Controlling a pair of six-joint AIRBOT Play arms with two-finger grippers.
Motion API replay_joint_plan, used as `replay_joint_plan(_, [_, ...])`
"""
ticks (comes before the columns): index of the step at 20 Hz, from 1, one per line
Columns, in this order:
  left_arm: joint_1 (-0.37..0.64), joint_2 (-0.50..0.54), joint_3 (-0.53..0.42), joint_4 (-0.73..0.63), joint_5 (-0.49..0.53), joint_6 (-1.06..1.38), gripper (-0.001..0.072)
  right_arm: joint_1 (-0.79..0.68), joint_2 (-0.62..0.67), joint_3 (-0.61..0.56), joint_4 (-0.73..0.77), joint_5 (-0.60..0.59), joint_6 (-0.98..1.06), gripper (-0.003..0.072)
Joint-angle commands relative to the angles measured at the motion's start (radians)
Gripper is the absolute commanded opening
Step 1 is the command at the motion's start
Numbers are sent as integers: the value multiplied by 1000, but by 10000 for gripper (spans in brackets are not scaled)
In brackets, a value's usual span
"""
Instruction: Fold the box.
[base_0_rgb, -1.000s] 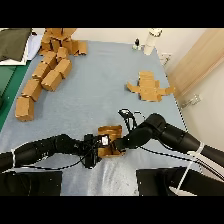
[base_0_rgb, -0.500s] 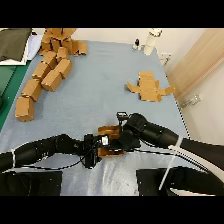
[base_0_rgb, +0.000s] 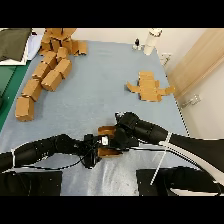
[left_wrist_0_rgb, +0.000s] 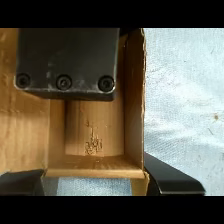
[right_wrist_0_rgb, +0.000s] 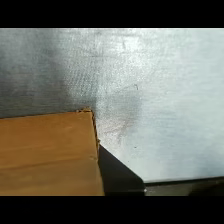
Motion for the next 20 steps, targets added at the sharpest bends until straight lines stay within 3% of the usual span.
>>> replay_joint_plan(1, [0,0,0,-1,0,0,478,1,7,5,13,7,-29,246])
replay_joint_plan(2, [0,0,0,-1,0,-1,478,1,19,5,15,6,-29,377])
replay_joint_plan(5, [0,0,0,-1,1,0,478,0,68,5,-16,-22,-29,527])
replay_joint_plan(9, [0,0,0,-1,0,0,478,-18,153,6,-67,-127,-32,527])
replay_joint_plan(13, [0,0,0,-1,0,-1,478,-18,329,5,-66,-102,-40,525])
replay_joint_plan(14, [0,0,0,-1,0,0,478,-18,378,4,-72,-113,-40,509])
replay_joint_plan(15, [0,0,0,-1,0,0,478,-23,416,2,-85,-132,-40,386])
replay_joint_plan(16, [0,0,0,-1,0,0,478,-41,446,1,-114,-162,-41,169])
replay_joint_plan(17, [0,0,0,-1,0,-1,478,-69,459,-2,-151,-187,-59,0])
replay_joint_plan(19, [0,0,0,-1,0,0,478,-188,446,-28,-174,-170,-184,3])
replay_joint_plan(20, [0,0,0,-1,0,0,478,-280,414,-45,-117,-122,-291,3])
